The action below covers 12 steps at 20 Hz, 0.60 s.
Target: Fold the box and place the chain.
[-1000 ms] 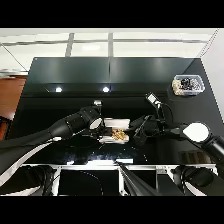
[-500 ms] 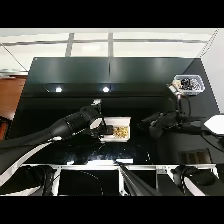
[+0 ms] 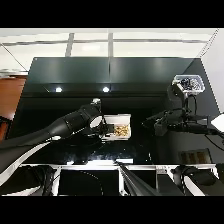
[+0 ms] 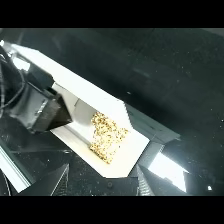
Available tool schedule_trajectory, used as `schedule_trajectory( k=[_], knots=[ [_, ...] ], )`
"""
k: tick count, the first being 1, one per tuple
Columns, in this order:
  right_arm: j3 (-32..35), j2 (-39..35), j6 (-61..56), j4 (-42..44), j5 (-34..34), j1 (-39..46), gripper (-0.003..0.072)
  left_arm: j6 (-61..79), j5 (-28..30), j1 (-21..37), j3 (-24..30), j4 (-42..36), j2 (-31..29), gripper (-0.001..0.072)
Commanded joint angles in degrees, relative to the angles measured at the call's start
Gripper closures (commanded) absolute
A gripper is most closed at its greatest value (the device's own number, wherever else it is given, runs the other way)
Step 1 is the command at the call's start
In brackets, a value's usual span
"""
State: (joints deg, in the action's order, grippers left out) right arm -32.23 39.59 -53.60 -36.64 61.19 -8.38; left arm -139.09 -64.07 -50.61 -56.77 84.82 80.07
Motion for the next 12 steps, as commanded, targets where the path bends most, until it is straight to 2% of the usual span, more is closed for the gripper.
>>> schedule_trajectory(
  k=[1, 3, 7, 9, 11, 12],
  knots=[
    [0.00, -0.04, 0.04, -0.02, -0.11, 0.15, 0.0187, 12.37, -9.51, 0.00, -2.21, 1.68, -3.13, 0.0191],
    [-0.02, -0.04, 0.22, -0.02, -0.50, 0.15, 0.0187, 15.82, -14.10, 0.07, -2.14, 4.33, -7.10, 0.0192],
    [-0.02, -0.04, 0.46, -0.22, -1.49, 0.15, 0.0187, 24.55, -17.49, 2.03, -1.57, 4.76, -12.63, 0.0193],
    [-0.02, -0.04, 0.46, -0.24, -1.44, 0.15, 0.0187, 25.18, -17.20, 6.08, 2.21, 5.62, -15.50, 0.0193],
    [-0.02, -0.04, 0.46, -0.42, -1.44, 0.15, 0.0187, 25.68, -16.44, 12.61, 8.50, 5.77, -18.05, 0.0195],
    [-0.02, -0.04, 0.46, -0.50, -1.44, 0.15, 0.0187, 26.95, -13.38, 16.41, 11.91, 5.31, -19.91, 0.0201]
  ],
)
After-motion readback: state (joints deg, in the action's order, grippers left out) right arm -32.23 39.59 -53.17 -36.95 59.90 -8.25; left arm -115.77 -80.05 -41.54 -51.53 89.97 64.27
